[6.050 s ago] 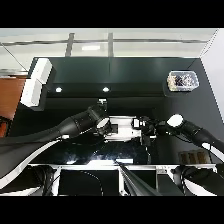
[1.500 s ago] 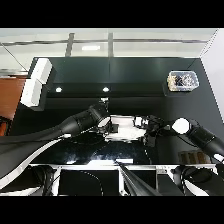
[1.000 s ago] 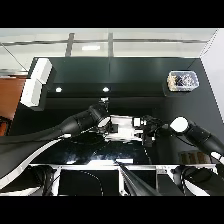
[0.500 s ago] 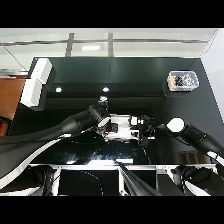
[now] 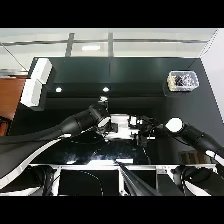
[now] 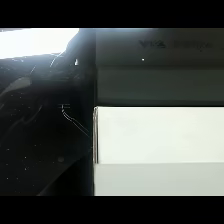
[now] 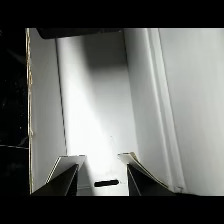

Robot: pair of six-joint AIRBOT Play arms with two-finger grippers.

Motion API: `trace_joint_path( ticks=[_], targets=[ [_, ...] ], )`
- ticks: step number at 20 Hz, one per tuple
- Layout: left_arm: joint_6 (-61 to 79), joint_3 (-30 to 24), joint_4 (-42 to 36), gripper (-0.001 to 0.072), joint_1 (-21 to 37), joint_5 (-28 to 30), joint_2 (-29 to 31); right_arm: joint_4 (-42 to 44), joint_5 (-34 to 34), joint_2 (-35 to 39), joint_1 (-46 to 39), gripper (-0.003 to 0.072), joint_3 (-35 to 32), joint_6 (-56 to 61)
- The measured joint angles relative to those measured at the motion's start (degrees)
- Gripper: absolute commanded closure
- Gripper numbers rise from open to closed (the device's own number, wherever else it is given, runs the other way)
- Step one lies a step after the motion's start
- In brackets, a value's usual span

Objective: Fold the box and place the chain.

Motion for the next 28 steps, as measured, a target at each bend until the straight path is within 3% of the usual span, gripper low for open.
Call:
trace_joint_path(
  ticks=[3,4,5,6,7,10,12,16,20,22,28],
  targets=[
    [0.0,0.0,0.0,0.0682,0.0,0.0,0.0,0.2,0.0,-0.1,0.0,0.0346,0.0,0.0],
    [0.0,0.0,0.0,0.0682,0.0,-0.1,0.0,0.3,-0.1,-0.1,0.0,0.0477,0.0,0.0],
    [0.0,0.0,-0.1,0.0682,0.0,-0.1,0.0,0.3,-0.2,-0.1,0.0,0.0492,0.0,0.0],
    [0.0,0.0,-0.2,0.0682,0.0,0.0,0.0,0.5,-0.2,-0.1,0.0,0.0464,0.0,0.0],
    [0.0,0.0,-0.3,0.0682,0.0,0.0,0.0,0.5,-0.2,-0.1,0.0,0.0289,0.0,0.0],
    [-0.1,0.0,-0.3,0.0681,0.0,0.0,0.0,0.6,-0.1,-0.1,0.0,0.0319,0.0,0.0],
    [-0.1,0.0,-0.3,0.0681,0.0,-0.1,0.0,0.5,-0.4,-0.1,0.0,0.0601,0.0,0.0],
    [-0.2,0.0,-0.6,0.0682,0.0,0.3,0.0,0.3,-0.5,1.0,-1.1,0.0629,0.4,4.1],
    [0.1,0.0,-0.5,0.0681,0.0,-0.2,0.0,-5.6,4.2,5.0,-6.3,0.0631,2.6,18.0],
    [0.1,0.0,-0.7,0.0682,0.0,-0.1,0.0,-9.1,9.0,7.1,-11.2,0.0679,4.3,26.3],
    [0.0,0.0,-0.5,0.0681,0.0,-0.1,0.0,-18.8,18.4,8.3,-35.9,0.0678,6.6,57.7]
  ],
)
